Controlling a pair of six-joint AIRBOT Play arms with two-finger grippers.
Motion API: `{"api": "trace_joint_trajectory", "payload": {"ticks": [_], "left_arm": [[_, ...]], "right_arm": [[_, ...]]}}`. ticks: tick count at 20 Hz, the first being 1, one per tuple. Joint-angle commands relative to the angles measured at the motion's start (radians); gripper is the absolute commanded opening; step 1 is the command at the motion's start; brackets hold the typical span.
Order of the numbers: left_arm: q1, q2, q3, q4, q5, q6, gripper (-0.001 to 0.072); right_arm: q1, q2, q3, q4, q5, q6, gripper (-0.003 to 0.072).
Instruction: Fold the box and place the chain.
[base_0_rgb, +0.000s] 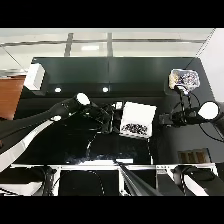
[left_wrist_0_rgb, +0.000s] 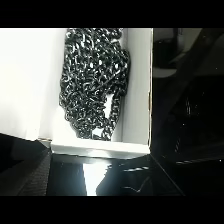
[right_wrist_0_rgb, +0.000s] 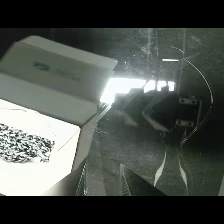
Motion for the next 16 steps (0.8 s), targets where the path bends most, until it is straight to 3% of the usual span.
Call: {"api": "trace_joint_trajectory", "payload": {"ticks": [1,8,10,12,13,16], "left_arm": [[-0.010,-0.002,0.001,-0.008,0.019,0.001,0.0701],[-0.009,-0.002,0.001,-0.002,0.017,-0.002,0.0701],[-0.009,-0.002,0.001,-0.003,0.017,-0.002,0.0701],[-0.009,-0.002,0.001,-0.003,0.017,-0.002,0.0701],[-0.009,-0.002,0.001,-0.003,0.017,-0.002,0.0701],[-0.009,-0.002,0.001,-0.003,0.018,-0.002,0.0701]], "right_arm": [[0.001,0.001,0.000,0.000,0.010,0.000,0.0264],[0.001,0.000,0.000,-0.008,0.075,0.029,0.0262],[0.001,-0.008,0.000,0.001,0.099,0.049,0.0184],[0.001,-0.029,-0.001,0.046,0.121,0.049,0.0178],[0.001,-0.042,-0.001,0.069,0.122,0.049,0.0041],[0.001,-0.096,-0.001,0.095,0.122,0.061,0.0010]]}}
